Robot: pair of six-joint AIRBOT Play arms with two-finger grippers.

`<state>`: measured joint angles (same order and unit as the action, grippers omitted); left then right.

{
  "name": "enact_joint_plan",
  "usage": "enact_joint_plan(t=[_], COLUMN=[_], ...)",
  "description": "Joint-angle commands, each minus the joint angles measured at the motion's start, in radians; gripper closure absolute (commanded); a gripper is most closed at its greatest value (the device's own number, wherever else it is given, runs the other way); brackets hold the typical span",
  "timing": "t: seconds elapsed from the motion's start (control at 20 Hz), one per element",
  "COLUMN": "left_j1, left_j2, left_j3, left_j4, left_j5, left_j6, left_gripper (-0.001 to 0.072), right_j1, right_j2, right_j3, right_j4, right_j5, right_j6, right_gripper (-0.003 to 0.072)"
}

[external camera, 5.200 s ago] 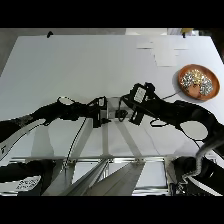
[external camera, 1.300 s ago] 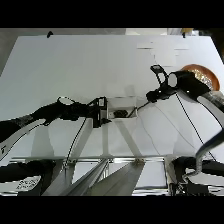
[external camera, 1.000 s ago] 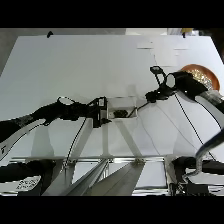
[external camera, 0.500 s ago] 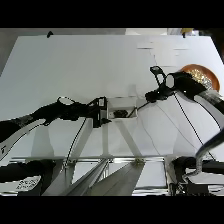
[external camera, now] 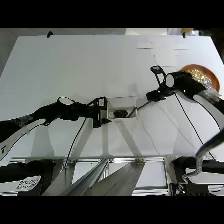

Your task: Fold the box and place the chain.

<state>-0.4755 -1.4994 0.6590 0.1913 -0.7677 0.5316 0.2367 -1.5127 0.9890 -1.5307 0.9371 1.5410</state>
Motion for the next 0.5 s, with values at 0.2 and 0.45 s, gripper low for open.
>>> enact_joint_plan(t=[0.2,0.45], left_j1=[0.0,0.0], left_j2=[0.0,0.0], left_j3=[0.0,0.0], left_j4=[0.0,0.0], left_j5=[0.0,0.0], left_j6=[0.0,0.0], left_gripper=[0.0695,0.0695], right_j1=[0.001,0.001], right_j2=[0.04,0.122], right_j3=[-0.005,-0.009], right_j4=[0.014,0.024], right_j5=[0.055,0.085], right_j6=[-0.032,-0.054], right_gripper=[0.0668,0.0668])
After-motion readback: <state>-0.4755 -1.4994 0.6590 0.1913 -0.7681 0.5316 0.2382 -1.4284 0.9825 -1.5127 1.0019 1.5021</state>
